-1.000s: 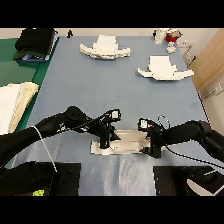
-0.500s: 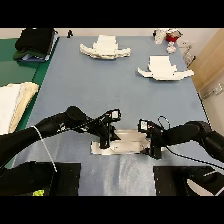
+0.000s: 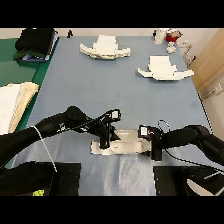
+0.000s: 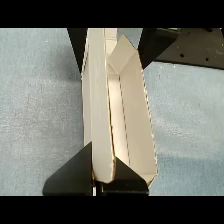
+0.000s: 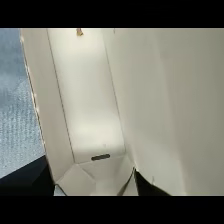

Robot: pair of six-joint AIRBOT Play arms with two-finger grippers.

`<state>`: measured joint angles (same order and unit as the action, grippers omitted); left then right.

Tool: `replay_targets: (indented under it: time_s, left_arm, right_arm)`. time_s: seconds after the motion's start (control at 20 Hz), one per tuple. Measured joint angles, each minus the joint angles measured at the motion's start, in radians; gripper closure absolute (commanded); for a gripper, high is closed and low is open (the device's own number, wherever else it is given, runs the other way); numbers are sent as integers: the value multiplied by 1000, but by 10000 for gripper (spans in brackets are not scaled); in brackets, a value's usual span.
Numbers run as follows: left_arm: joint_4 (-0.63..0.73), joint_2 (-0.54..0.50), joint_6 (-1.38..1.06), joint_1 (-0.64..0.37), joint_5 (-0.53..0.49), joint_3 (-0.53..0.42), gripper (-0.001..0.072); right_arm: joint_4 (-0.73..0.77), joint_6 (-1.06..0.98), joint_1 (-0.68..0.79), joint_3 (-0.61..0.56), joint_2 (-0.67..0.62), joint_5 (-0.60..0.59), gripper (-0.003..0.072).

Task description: Fold the box.

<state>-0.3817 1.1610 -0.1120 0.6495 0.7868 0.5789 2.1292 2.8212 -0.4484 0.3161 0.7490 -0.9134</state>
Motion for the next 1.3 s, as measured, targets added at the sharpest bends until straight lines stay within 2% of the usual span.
replay_targets:
  time_s: [0.1, 0.15, 0.2, 1.3]
  left_arm:
    - [0, 0, 0, 0, 0, 0, 696]
    - [0, 0, 0, 0, 0, 0, 695]
    - [0, 0, 0, 0, 0, 0, 696]
    - [0, 0, 0, 0, -1, 0, 696]
  right_arm:
    - [2, 5, 0, -5, 8, 13, -2]
    - [2, 5, 0, -6, 14, 17, 49]
    - [2, 6, 0, -8, 18, 21, 139]
    - [2, 24, -2, -22, 35, 42, 138]
